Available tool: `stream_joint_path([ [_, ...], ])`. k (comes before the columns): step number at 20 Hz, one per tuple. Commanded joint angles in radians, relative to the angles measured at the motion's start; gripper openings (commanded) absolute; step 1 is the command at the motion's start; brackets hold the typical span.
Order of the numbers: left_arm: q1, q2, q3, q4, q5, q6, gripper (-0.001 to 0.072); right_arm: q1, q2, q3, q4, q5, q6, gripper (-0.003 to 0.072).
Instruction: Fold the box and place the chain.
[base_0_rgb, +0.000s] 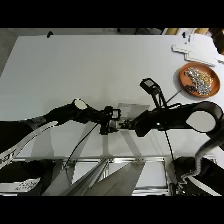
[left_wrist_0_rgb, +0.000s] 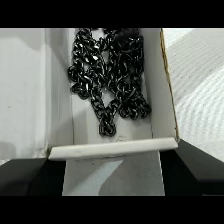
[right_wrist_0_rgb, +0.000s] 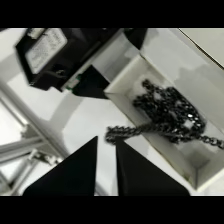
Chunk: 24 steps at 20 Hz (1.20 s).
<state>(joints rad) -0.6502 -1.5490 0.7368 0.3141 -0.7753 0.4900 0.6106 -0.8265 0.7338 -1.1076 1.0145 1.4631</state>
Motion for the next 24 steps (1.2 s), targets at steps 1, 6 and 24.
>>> stream_joint_path([
  [1, 0.000, 0.000, 0.000, 0.000, 0.000, 0.000, 0.0208, 0.005, -0.049, -0.003, -0.066, -0.001, 0.006, 0.0238],
  [6, 0.000, 0.000, 0.000, 0.000, 0.000, 0.000, 0.0208, -0.179, -0.041, 0.140, -0.150, 0.102, 0.003, 0.0217],
  [24, 0.000, 0.000, 0.000, 0.000, 0.000, 0.000, 0.0208, -0.576, -0.465, 0.118, -0.327, -0.044, -0.032, 0.0317],
])
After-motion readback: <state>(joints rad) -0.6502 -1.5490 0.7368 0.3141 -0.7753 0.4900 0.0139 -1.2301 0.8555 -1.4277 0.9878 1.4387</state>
